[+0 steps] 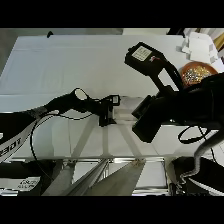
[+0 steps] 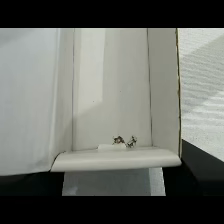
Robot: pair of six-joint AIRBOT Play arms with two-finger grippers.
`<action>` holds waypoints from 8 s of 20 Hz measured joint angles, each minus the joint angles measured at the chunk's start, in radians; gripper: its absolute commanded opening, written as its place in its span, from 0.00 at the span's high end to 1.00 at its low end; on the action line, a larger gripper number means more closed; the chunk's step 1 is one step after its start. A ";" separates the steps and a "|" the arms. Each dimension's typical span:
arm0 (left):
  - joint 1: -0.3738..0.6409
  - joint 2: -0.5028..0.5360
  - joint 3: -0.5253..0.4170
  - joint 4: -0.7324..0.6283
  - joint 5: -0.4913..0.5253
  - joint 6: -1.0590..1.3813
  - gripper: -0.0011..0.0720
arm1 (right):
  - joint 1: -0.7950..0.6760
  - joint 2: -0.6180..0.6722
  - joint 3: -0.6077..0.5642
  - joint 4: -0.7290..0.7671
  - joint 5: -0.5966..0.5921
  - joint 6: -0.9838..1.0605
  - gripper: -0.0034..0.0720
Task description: Fold the box and place the chain.
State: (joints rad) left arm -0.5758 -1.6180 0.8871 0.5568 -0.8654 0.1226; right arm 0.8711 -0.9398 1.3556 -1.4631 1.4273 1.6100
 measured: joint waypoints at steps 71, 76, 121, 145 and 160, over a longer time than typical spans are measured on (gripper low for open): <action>0.000 0.000 0.000 0.000 -0.003 0.000 0.61 | -0.268 0.364 -0.627 0.380 -0.624 -0.221 0.94; 0.000 0.000 0.000 0.000 -0.003 0.000 0.61 | -0.268 0.335 -0.606 0.418 -0.668 -0.264 0.94; 0.000 0.000 0.000 0.000 -0.003 0.000 0.61 | -0.313 0.052 -0.608 0.435 -0.696 -0.299 0.94; 0.000 0.000 0.000 0.000 -0.003 0.000 0.61 | -0.839 0.181 -0.617 0.079 -0.417 -0.158 0.47; 0.000 0.000 0.000 0.000 -0.003 0.000 0.61 | -1.044 -0.295 -0.617 0.029 -0.820 0.003 0.48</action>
State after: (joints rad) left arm -0.5758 -1.6180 0.8871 0.5571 -0.8684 0.1223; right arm -0.1734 -1.2346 0.7387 -1.4345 0.6075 1.6131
